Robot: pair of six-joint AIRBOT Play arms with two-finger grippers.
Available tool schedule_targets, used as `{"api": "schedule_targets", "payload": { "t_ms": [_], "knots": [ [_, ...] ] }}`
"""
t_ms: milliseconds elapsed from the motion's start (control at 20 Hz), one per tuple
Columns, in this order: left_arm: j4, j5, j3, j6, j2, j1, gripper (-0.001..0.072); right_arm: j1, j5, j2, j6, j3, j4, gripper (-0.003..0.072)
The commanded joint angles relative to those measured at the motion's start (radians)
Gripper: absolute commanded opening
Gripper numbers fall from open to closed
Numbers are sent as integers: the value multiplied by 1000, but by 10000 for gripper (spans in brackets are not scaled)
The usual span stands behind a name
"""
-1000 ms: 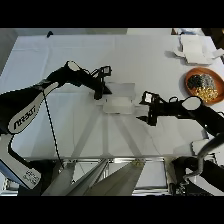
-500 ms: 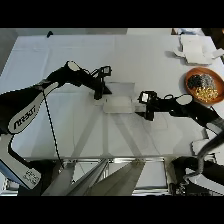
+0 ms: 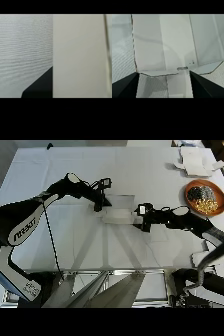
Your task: Fold the box and place the chain.
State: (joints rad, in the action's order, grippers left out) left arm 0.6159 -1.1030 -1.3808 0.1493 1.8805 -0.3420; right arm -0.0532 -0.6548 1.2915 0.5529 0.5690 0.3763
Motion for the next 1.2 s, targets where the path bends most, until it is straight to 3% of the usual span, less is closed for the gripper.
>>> {"api": "schedule_targets", "payload": {
  "t_ms": [0,500,1150],
  "knots": [
    [-2,0,0,0,0,-1,11,-3,16,1,-70,3,-40,696],
    [-2,0,0,0,0,-1,11,-3,47,1,-431,13,26,696],
    [-2,0,0,0,0,-1,11,38,13,10,-568,119,178,696]
  ]
}}
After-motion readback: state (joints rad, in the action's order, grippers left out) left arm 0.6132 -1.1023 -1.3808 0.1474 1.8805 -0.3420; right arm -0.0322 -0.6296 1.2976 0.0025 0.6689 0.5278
